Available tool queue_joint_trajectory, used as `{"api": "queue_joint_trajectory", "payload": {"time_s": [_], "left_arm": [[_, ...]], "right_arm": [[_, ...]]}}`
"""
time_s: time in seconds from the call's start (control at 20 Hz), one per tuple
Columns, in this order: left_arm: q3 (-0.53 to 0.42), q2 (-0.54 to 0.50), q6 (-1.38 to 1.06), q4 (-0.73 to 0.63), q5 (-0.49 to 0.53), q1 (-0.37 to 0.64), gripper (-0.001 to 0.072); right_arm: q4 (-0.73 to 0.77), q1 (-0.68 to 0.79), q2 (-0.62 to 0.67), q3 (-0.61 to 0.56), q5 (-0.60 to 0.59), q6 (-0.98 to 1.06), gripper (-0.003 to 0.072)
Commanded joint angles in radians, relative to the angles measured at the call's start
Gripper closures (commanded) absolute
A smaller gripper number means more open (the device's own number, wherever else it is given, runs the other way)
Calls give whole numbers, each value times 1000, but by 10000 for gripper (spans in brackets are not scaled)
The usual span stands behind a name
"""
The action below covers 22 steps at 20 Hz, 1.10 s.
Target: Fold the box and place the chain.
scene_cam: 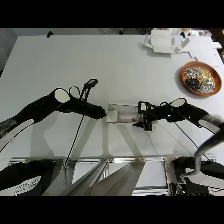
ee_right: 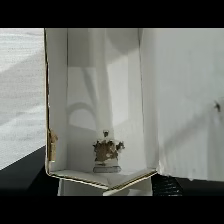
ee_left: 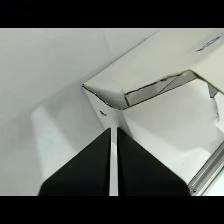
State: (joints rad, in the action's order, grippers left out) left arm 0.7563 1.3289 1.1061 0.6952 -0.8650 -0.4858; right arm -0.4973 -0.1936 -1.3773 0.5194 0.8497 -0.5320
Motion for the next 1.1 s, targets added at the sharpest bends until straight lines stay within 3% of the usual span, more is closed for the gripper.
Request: {"api": "queue_joint_trajectory", "payload": {"time_s": [0.0, 0.05, 0.95, 1.05], "left_arm": [[0, -5, -2, -7, -9, -2, 532], [0, -5, -2, -7, -10, -2, 497], [0, -42, 119, 24, -38, -11, 494], [0, -41, 134, 32, -30, -36, 432]], "right_arm": [[0, 0, 0, 0, 0, 0, 285], [0, 0, 0, 0, 0, 0, 285], [0, 0, 0, 0, 0, 0, 285], [0, 0, 0, 0, 0, 0, 285]]}}
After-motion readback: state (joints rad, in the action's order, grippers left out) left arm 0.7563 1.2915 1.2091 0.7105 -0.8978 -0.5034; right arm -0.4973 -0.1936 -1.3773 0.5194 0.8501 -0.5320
